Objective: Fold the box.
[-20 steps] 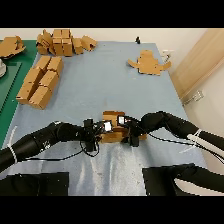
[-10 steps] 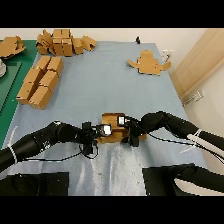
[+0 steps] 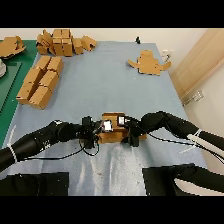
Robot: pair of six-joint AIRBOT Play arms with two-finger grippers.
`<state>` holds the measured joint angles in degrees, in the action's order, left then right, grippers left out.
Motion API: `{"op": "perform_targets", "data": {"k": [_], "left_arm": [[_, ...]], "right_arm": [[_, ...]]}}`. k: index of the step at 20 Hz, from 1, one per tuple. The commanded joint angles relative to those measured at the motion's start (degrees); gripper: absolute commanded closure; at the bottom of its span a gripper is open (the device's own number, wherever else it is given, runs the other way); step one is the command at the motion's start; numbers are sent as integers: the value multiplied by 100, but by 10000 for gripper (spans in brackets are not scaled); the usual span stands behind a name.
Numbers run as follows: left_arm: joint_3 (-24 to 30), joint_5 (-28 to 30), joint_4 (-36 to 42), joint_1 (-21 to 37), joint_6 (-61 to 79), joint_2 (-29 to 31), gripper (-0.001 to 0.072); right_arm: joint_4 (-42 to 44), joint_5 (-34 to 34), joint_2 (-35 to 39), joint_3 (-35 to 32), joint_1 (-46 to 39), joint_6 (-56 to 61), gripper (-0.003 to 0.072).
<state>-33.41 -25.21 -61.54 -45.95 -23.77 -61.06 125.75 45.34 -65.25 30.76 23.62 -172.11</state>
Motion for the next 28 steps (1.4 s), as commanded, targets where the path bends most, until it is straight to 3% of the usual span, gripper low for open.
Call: {"op": "perform_targets", "data": {"k": [1, 8, 17, 19, 28], "left_arm": [[-72, 57, -17, -4, -11, -2, 359], [-76, -452, 26, -7, -33, -2, 360], [-79, -382, 328, -15, -2, -2, 362], [-81, -389, 369, -15, -4, -2, 586], [-101, -319, 577, -22, 90, -68, 589]], "right_arm": [[2, -4, -4, -2, 4, 0, 236], [2, -4, -4, -2, 4, 0, 236], [4, -4, -4, -2, 4, 0, 236], [4, -4, -4, -2, 4, 0, 236], [4, -4, -4, -2, 4, 0, 237]]}}
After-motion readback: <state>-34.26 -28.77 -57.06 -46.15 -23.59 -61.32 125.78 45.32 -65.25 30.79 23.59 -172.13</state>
